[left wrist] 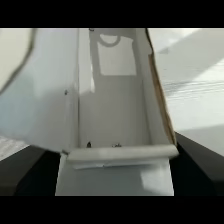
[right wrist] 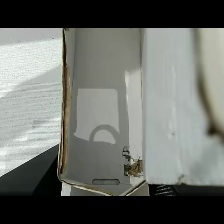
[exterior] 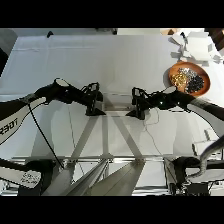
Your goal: Fold the box and place the chain.
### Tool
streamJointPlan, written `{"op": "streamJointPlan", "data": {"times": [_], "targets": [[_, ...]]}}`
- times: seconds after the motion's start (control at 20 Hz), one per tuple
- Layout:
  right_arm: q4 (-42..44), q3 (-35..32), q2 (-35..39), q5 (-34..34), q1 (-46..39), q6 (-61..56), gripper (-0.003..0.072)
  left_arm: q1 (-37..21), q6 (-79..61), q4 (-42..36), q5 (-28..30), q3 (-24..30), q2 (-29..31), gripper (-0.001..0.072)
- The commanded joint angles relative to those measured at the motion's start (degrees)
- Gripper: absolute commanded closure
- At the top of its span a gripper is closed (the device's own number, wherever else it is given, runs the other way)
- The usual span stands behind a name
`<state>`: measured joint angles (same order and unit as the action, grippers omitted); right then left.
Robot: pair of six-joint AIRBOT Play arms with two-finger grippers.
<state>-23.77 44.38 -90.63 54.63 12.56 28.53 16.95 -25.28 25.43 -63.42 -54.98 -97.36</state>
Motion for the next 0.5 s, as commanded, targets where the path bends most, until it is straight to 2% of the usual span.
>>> {"op": "streamJointPlan", "data": {"times": [0.0,0.2,0.25,0.35,0.4,0.45], "targets": [[0.0,0.0,0.0,0.0,0.0,0.0,0.0283,1.9,2.7,2.3,4.0,0.0,0.2,0.0006],[0.0,0.0,0.0,0.0,0.0,0.0,0.0283,3.2,2.9,4.7,4.6,0.0,0.3,0.001],[0.0,0.0,0.0,0.0,0.0,0.0,0.0283,3.2,3.1,4.8,4.7,0.0,0.3,0.0073],[0.0,0.0,0.0,0.0,0.0,0.0,0.0283,3.2,3.0,4.9,4.6,0.0,0.3,0.043],[0.0,0.0,0.0,0.0,0.0,0.0,0.0283,3.2,3.0,4.9,4.5,0.0,0.3,0.0555],[0.0,0.0,0.0,0.0,0.0,0.0,0.0283,3.2,3.1,4.9,4.4,0.0,0.3,0.058]]}}
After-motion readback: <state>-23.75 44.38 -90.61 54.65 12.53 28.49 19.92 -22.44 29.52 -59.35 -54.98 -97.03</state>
